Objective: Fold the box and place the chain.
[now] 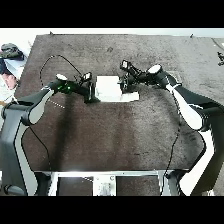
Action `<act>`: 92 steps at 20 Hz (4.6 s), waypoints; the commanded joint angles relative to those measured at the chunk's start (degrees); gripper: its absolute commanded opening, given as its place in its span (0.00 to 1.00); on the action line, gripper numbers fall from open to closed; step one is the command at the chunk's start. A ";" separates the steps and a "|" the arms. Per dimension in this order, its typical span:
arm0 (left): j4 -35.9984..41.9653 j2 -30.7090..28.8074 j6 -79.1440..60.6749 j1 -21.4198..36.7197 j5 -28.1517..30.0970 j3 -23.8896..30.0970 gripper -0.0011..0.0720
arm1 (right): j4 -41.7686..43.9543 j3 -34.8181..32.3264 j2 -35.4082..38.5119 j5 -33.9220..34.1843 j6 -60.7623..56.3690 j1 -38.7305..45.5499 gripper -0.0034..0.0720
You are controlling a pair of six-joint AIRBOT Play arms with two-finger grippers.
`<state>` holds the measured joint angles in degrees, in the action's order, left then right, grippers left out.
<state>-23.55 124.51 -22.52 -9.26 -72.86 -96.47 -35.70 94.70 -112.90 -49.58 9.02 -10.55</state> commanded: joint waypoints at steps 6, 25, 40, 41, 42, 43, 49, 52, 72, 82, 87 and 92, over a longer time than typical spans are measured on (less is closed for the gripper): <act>0.00 0.00 0.00 0.02 0.00 -0.02 0.49 | -5.46 0.04 8.66 -12.90 -0.28 1.99 0.06; 0.00 0.00 0.00 0.02 0.02 -0.02 0.49 | -15.72 -7.45 5.90 -7.80 -1.09 -1.01 0.64; 0.00 0.00 0.00 0.02 0.02 -0.02 0.49 | -5.81 -7.45 4.11 -8.20 1.22 -2.05 0.41; 0.00 0.00 0.00 0.02 0.02 -0.02 0.49 | -5.81 -7.43 3.89 -8.02 2.78 -2.56 0.41; 0.00 0.00 0.00 0.02 0.00 -0.02 0.49 | -5.90 -7.45 3.72 -7.76 4.28 -3.02 0.41; 0.00 0.00 0.00 0.02 0.00 -0.02 0.49 | -5.86 -7.45 3.69 -7.52 5.73 -3.15 0.41; 0.00 0.00 0.00 0.02 0.02 -0.02 0.49 | -5.60 -7.43 3.72 -5.95 7.76 -3.19 0.56; 0.00 0.00 0.00 0.02 0.02 -0.02 0.49 | -5.60 -7.43 3.72 -5.86 7.76 -3.19 0.60; 0.00 0.00 0.00 0.02 0.02 -0.02 0.49 | -10.43 -7.43 7.19 -5.99 -18.93 4.04 0.08; 0.00 0.00 0.00 0.02 0.02 -0.02 0.49 | -10.97 -7.45 10.38 -19.67 -56.39 15.54 0.08; 0.00 0.00 0.00 0.02 0.02 -0.02 0.49 | -11.17 -7.50 7.50 -21.18 -61.90 18.18 0.08; 0.00 0.00 0.00 0.02 0.02 -0.02 0.49 | -8.04 -9.09 3.74 -20.87 -62.66 18.10 0.08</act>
<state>-23.55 124.51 -22.52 -9.23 -72.86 -96.49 -45.98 86.50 -107.26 -70.15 -52.29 7.25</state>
